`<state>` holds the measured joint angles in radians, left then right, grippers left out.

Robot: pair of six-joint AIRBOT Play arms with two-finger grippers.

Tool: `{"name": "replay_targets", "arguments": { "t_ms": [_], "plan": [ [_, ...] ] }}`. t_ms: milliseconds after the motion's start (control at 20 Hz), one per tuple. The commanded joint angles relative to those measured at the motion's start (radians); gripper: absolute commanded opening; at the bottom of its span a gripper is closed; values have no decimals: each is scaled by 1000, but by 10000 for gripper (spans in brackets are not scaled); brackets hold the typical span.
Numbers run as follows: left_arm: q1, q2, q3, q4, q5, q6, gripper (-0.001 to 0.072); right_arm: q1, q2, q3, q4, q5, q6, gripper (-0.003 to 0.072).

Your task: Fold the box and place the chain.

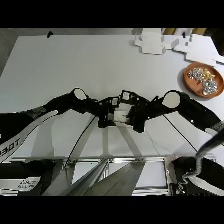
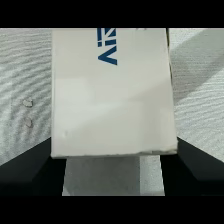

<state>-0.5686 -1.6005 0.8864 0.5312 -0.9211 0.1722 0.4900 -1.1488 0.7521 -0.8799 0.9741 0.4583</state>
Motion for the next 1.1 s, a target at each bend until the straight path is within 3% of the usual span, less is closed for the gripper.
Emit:
{"name": "replay_targets", "arguments": {
  "t_ms": [0, 100, 200, 1050],
  "plan": [
    [0, 0, 0, 0, 0, 0, 336, -30, 8, 1, 29, 10, -5, 261],
    [0, 0, 0, 0, -1, 0, 336, -35, 10, 1, 26, 10, -16, 99],
    [0, 0, 0, 0, -2, 0, 336, -35, 8, 1, 23, 8, -23, 51],
    [0, 0, 0, 0, -3, 0, 336, -34, -46, -56, -3, -11, -23, 21]
  ]
}}
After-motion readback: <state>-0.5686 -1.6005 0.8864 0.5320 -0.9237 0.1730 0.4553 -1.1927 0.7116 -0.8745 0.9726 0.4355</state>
